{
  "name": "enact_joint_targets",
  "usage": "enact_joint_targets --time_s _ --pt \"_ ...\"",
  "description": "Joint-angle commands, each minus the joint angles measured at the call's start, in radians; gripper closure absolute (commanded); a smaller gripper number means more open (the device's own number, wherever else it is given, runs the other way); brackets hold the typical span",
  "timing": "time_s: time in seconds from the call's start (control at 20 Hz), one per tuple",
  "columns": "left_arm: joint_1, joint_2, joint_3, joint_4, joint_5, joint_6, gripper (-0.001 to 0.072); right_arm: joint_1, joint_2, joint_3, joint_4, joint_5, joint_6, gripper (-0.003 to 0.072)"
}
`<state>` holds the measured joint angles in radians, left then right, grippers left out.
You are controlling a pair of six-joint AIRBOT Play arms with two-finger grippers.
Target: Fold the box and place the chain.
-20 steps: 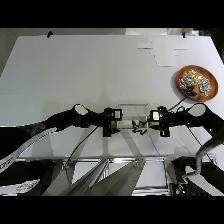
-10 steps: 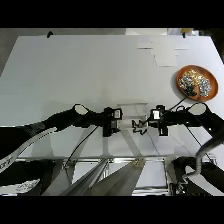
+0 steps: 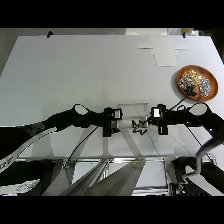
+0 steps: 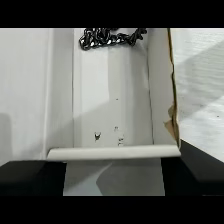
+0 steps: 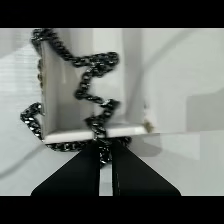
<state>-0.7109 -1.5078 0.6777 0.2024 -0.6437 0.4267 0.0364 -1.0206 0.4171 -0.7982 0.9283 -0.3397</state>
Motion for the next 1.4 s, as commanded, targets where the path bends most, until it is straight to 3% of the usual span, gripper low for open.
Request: enact_joint_targets --time_s 0.0,0.3,0.55,0.7,0.9,1.35 --pt "0.000 0.000 0.001 0.000 0.004 0.000 0.0502 -0.042 0.053 0.000 -0.123 -0.032 0.178 0.0666" --pt "0.000 0.000 0.001 0.000 0.004 0.000 0.0502 -0.058 0.165 0.060 -0.132 0.032 0.380 0.0666" --pt "0.000 0.000 0.000 0.000 0.004 0.000 0.0502 0.030 0.202 0.252 -0.121 0.254 0.521 0.0666" --pt "0.000 0.000 0.001 0.000 0.004 0.000 0.0502 0.103 0.202 0.367 -0.121 0.315 0.690 0.0666" --pt "0.000 0.000 0.001 0.000 0.004 0.000 0.0502 0.193 0.202 0.460 -0.061 0.338 0.814 0.0666" --pt "0.000 0.000 0.001 0.000 0.004 0.000 0.0502 0.345 0.099 0.463 -0.025 0.312 0.815 0.0666"
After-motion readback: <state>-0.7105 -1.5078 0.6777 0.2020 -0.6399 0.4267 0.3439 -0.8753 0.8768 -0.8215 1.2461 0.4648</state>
